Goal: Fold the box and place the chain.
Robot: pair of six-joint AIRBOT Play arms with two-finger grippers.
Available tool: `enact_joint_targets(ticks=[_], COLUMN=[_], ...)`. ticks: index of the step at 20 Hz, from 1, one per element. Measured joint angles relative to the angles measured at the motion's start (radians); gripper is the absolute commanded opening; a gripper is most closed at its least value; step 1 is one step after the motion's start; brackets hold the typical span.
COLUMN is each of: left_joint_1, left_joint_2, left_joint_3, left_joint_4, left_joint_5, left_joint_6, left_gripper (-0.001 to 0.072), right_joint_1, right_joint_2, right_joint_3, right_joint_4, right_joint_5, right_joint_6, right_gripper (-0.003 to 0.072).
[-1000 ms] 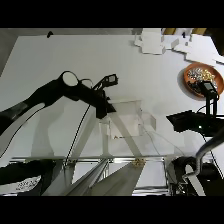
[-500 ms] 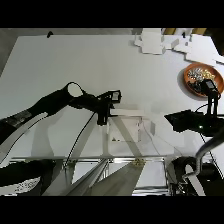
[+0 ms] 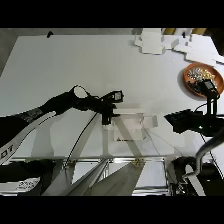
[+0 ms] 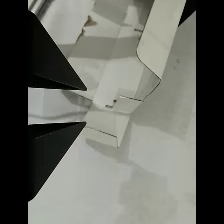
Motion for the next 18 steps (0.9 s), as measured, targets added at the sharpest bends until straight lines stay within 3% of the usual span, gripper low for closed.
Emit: enact_joint_targets(ticks=[18], left_joint_1=[-0.003], left_joint_2=[-0.006], left_joint_3=[0.0], left_joint_4=[0.021], left_joint_5=[0.0], left_joint_6=[0.008], left_gripper=[0.0011], right_joint_1=[0.0], right_joint_2=[0.0], right_joint_3=[0.0], right_joint_4=[-0.051], right_joint_5=[0.0], right_joint_6=[-0.046], right_gripper=[0.0219])
